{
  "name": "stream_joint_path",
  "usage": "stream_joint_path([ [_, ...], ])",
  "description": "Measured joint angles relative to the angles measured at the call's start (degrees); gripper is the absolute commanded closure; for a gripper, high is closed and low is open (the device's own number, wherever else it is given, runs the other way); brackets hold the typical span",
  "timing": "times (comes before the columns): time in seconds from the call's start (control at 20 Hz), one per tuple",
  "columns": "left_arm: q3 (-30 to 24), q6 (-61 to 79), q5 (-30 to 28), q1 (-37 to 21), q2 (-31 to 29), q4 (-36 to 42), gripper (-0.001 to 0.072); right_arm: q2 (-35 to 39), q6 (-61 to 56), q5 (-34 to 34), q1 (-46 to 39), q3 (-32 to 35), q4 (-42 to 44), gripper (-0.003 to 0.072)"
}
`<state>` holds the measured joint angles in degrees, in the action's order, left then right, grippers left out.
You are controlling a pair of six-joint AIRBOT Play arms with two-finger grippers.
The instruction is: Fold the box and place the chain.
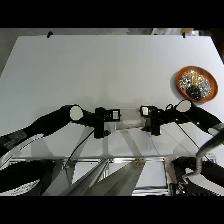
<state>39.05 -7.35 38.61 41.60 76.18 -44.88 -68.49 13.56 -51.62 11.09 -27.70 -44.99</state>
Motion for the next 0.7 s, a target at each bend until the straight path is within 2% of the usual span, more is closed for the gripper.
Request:
stream_joint_path([
  [0.25, -0.3, 9.2, -2.3, 0.0, 1.8, 6.4, 0.0009, 0.0, 0.0, 0.0, 0.0, 0.0, 0.0, 0.0369],
  [0.7, -0.5, 13.3, -3.8, 0.5, 3.0, 14.6, 0.0009, 0.0, 0.2, 0.0, 0.0, 0.0, -0.2, 0.0369],
])
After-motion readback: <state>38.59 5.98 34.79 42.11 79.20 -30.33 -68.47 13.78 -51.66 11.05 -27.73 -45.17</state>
